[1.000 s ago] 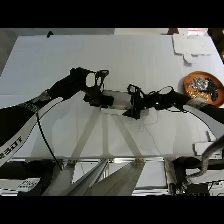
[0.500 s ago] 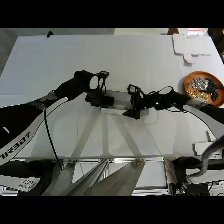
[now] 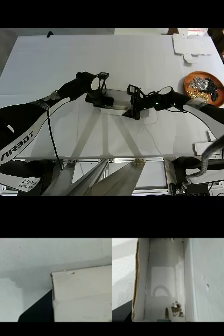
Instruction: Fold the box and place the chain.
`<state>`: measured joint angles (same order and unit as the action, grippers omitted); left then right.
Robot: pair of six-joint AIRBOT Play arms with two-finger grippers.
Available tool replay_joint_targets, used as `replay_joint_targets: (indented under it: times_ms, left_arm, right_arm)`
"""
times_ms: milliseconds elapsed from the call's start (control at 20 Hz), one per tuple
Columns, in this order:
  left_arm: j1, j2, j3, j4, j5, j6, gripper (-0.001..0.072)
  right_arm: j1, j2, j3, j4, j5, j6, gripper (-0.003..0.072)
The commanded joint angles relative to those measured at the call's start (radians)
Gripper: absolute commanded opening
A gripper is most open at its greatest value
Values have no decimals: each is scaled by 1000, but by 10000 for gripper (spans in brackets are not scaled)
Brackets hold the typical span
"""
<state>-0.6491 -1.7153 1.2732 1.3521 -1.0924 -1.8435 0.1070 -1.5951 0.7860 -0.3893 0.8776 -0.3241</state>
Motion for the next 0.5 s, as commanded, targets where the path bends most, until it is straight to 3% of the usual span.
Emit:
replay_joint_targets:
  times_ms: [0,100,450]
  left_arm:
    - [-1,0,0,-23,-1,-5,177]
    - [1,5,0,-37,-19,-5,290]
    - [23,84,-1,-39,-81,8,297]
  right_arm:
    - [0,0,1,1,-2,2,521]
    - [0,0,1,1,-2,2,521]
    - [0,0,1,1,-2,2,521]
